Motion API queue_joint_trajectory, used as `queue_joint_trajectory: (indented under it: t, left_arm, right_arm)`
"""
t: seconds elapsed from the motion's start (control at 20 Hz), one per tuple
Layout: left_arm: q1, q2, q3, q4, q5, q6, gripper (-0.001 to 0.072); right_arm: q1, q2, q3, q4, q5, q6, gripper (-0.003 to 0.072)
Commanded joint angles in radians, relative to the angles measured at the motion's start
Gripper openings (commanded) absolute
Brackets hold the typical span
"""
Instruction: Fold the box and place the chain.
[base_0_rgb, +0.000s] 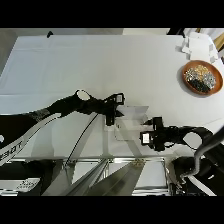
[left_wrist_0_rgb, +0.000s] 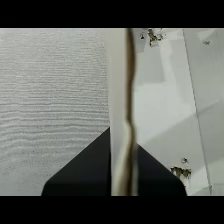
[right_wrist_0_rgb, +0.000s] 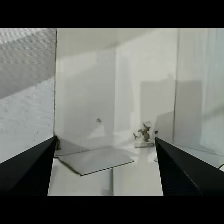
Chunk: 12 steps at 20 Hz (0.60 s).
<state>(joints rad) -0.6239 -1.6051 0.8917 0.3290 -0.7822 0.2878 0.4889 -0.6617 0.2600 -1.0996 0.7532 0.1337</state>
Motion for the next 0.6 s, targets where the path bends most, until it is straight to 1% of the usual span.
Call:
queue_joint_trajectory:
  t: [0.0, 0.1, 0.3, 0.4, 0.55]
  left_arm:
    - [-0.001, 0.000, -0.001, 0.000, 0.000, 0.000, 0.0011]
    - [-0.001, 0.000, -0.001, 0.000, 0.000, 0.000, 0.0011]
    - [-0.001, 0.000, -0.001, 0.000, 0.000, 0.000, 0.0011]
    - [-0.001, 0.000, -0.001, 0.000, 0.000, 0.000, 0.0011]
    - [-0.001, 0.000, -0.001, 0.000, 0.000, 0.000, 0.0011]
  right_arm:
    - [0.011, -0.006, -0.020, -0.020, -0.050, 0.000, 0.0693]
    - [0.011, -0.010, -0.052, -0.021, -0.066, 0.000, 0.0693]
    - [0.011, 0.021, -0.052, -0.021, -0.066, 0.000, 0.0693]
    - [0.011, 0.095, -0.052, -0.021, -0.038, 0.006, 0.0692]
    - [0.010, 0.218, -0.053, -0.032, 0.074, 0.143, 0.0673]
